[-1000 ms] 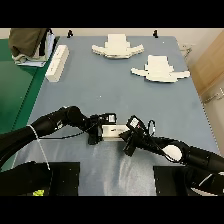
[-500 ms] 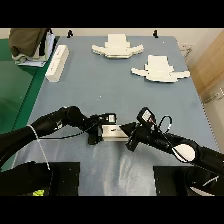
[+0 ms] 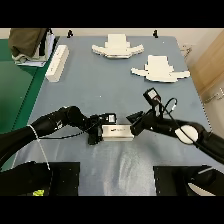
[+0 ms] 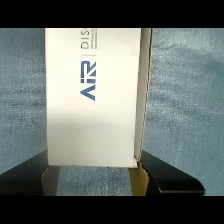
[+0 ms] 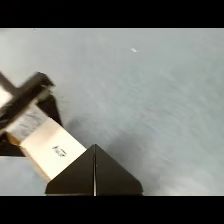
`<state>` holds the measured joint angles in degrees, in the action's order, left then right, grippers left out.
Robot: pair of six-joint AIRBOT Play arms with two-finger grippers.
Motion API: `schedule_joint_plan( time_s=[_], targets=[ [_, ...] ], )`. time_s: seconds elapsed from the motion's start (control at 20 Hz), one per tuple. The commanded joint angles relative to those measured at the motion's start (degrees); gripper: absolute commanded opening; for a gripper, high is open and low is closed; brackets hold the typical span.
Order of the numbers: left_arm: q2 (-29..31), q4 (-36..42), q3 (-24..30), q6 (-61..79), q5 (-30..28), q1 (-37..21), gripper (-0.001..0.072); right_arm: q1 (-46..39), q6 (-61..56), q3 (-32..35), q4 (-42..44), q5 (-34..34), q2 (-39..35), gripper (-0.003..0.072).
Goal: Fold the box.
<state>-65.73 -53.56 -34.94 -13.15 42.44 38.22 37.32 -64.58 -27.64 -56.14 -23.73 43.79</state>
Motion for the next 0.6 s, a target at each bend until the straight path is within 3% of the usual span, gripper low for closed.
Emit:
schedule_joint_plan(
  time_s=[0.0,0.15,0.25,0.55],
  targets=[
    [0.00,-0.02,0.00,0.02,0.00,0.02,0.0463,-10.14,-17.00,-11.21,-19.15,-19.80,6.36,0.0002],
    [0.00,-0.52,0.00,1.14,-1.73,0.02,0.0463,-14.01,-20.26,-25.11,-21.90,-34.88,15.69,0.0002],
    [0.00,-0.48,0.00,2.75,-5.09,0.02,0.0464,-14.10,-25.22,-31.67,-22.53,-40.30,21.40,0.0002],
    [0.00,-0.46,0.00,2.75,-6.40,0.02,0.0464,-14.10,-36.74,-34.91,-22.47,-40.28,29.24,0.0003]
  ],
)
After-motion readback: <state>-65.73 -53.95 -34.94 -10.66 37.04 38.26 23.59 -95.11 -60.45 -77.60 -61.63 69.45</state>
